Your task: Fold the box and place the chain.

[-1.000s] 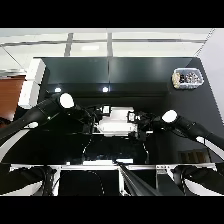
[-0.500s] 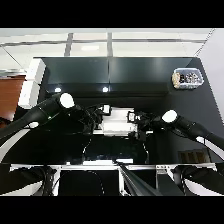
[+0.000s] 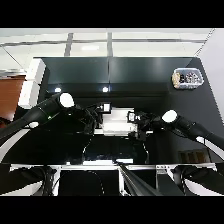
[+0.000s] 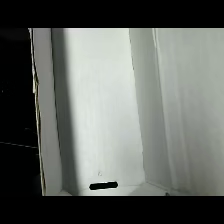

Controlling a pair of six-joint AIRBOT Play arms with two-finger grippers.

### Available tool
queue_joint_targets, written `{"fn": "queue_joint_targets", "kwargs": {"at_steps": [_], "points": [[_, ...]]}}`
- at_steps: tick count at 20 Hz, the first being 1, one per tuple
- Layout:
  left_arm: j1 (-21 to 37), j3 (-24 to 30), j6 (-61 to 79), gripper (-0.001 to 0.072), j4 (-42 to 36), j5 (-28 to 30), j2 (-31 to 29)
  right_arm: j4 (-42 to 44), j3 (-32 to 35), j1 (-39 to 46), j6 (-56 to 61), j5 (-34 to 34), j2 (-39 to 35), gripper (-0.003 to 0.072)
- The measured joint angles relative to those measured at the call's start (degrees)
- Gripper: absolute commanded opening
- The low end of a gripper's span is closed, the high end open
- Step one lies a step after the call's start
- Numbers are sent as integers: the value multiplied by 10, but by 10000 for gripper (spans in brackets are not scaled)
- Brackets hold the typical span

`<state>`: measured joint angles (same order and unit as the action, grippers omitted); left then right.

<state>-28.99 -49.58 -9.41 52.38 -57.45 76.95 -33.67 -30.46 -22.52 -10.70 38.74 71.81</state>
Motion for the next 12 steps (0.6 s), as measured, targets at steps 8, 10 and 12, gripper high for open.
{"fn": "queue_joint_targets", "kwargs": {"at_steps": [8, 10, 12], "points": [[-1, 0, 0, 220, -53, 5, 24, 0, 0, 0, 0, 0, 0, 3], [-1, 0, 0, 196, -63, 5, 33, 0, 0, 0, 0, 0, 0, 3], [-1, 0, 0, 101, -71, 10, 38, 0, 0, 0, 0, 0, 0, 2]]}}
